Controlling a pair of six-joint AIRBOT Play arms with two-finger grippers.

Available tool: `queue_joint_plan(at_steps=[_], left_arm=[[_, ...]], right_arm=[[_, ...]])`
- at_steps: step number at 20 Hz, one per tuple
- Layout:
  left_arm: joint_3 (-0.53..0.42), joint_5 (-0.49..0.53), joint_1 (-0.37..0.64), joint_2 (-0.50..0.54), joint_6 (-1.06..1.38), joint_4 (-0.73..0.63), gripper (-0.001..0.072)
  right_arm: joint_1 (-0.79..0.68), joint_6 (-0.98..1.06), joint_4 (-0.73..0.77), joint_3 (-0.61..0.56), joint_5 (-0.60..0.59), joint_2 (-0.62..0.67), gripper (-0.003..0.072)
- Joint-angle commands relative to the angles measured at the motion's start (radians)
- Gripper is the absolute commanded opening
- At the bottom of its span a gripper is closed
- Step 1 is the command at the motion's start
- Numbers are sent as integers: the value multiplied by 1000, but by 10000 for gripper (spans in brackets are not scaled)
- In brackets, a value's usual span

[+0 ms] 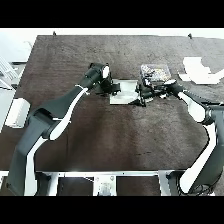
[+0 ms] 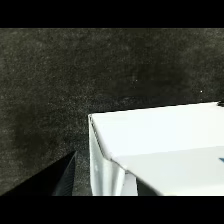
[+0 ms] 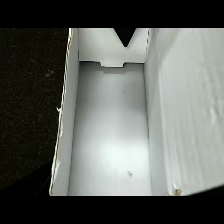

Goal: Fold the box and place the chain.

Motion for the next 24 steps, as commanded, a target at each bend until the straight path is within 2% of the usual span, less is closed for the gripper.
queue_joint_plan(at_steps=[1, 3, 6, 15, 24], left_arm=[[-10, 59, 16, -6, 69, -104, 423], [-19, 81, 19, -6, 152, -175, 423], [-20, 76, 19, -6, 159, -177, 423], [-21, -37, 24, -6, 78, -80, 423], [-17, 3, 16, -5, 71, -14, 422]], right_arm=[[0, 0, 0, 0, 0, 0, 497], [0, 0, 0, 0, 0, 0, 497], [-1, 0, 0, 0, 0, 0, 497], [-1, 0, 0, 0, 0, 0, 497], [-1, 0, 0, 0, 0, 0, 497]])
